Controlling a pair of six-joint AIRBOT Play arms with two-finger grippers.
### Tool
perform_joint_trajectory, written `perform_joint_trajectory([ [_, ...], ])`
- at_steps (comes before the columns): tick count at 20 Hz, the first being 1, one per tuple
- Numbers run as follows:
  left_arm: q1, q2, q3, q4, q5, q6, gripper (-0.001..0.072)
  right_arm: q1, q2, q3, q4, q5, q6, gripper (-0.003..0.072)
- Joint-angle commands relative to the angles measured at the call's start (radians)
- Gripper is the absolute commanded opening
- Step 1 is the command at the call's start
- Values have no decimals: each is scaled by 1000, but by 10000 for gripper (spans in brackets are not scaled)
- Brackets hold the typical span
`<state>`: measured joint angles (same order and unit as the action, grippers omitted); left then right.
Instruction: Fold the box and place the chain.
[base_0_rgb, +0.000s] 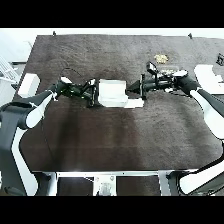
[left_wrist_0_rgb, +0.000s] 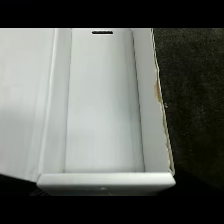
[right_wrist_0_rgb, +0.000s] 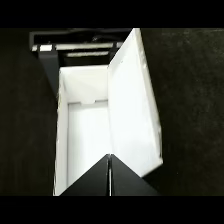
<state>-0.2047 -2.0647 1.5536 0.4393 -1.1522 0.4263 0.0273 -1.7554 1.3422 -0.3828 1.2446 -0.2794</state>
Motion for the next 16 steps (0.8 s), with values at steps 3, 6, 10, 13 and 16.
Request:
perform_joint_trajectory([
  [3,0,0,1,1,3,0,287,69,-31,4,-2,-173,64,8],
  [6,0,0,1,1,5,0,287,71,-55,41,-6,-213,110,8],
  [10,0,0,1,2,8,-1,287,82,-131,161,-130,-227,250,8],
  [13,0,0,1,2,8,-1,287,100,-163,203,-182,-199,272,7],
  [16,0,0,1,2,11,0,287,116,-169,204,-250,-197,276,7],
])
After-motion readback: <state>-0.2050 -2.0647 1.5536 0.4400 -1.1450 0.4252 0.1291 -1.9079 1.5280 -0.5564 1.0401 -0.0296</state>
